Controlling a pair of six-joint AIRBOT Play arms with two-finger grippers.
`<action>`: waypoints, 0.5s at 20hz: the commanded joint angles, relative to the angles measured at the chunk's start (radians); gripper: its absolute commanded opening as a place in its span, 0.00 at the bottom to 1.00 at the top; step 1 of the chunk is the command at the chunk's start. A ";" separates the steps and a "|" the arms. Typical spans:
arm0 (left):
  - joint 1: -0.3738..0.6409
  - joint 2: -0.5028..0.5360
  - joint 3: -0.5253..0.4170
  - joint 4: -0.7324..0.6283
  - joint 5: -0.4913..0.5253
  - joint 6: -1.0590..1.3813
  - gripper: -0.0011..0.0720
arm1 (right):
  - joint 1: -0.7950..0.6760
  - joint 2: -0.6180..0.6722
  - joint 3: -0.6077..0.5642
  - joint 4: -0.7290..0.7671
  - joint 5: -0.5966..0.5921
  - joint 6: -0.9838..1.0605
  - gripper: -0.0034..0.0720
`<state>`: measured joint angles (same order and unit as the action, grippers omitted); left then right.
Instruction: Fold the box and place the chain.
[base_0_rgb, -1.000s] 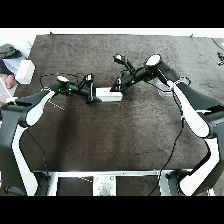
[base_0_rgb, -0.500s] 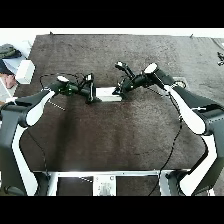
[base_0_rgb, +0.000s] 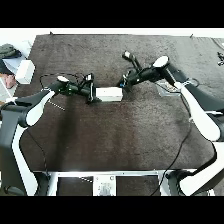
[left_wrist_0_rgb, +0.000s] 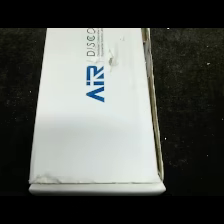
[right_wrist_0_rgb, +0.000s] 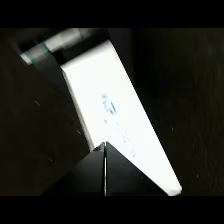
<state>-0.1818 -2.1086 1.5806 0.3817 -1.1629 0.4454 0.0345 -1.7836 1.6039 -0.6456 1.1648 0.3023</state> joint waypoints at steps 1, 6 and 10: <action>0.000 0.000 0.000 0.000 0.000 0.000 0.57 | -0.003 0.157 -0.002 0.048 0.018 0.050 0.02; 0.000 0.000 0.000 0.000 0.000 0.000 0.57 | -0.002 0.500 -0.233 0.038 -0.129 0.066 0.02; 0.000 0.000 0.000 0.000 0.000 0.000 0.57 | -0.002 0.806 -0.607 0.038 -0.489 0.061 0.02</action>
<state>-0.1818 -2.1086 1.5806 0.3817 -1.1629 0.4454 0.0315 -1.1755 1.2179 -0.6079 0.9268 0.3614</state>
